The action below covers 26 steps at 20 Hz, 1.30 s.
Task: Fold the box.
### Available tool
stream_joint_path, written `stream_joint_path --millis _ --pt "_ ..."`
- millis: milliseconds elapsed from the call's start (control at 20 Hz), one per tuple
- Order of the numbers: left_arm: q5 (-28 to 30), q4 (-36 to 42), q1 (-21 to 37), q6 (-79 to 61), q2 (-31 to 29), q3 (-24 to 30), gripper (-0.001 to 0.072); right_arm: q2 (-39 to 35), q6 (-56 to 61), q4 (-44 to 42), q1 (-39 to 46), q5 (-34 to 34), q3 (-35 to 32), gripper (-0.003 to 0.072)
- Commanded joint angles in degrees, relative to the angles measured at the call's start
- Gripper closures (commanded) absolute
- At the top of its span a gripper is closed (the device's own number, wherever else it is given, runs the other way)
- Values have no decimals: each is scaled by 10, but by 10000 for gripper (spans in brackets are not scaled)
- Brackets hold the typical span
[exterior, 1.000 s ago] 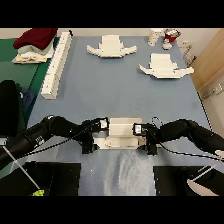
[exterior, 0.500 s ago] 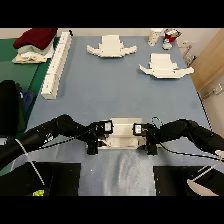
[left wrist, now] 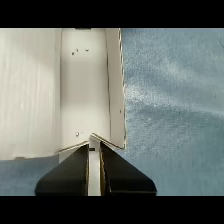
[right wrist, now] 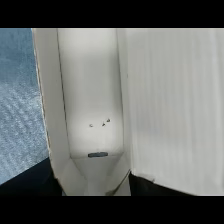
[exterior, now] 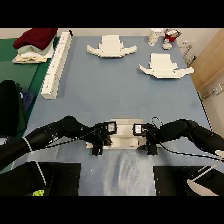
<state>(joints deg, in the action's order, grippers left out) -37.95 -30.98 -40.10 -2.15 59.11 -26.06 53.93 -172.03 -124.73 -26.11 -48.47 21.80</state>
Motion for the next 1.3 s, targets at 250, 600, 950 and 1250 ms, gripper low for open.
stream_joint_path --millis 250,600,950,1250 --pt "15 40 -6 -15 12 0 587 0 0 0 0 0 0 244" --pt "12 40 -6 -2 12 0 292 0 0 0 0 0 0 244" --pt "-22 -167 -5 299 -44 -1 695 0 0 0 0 0 0 244" --pt "-101 -362 20 768 -188 0 695 0 0 0 0 0 0 244"
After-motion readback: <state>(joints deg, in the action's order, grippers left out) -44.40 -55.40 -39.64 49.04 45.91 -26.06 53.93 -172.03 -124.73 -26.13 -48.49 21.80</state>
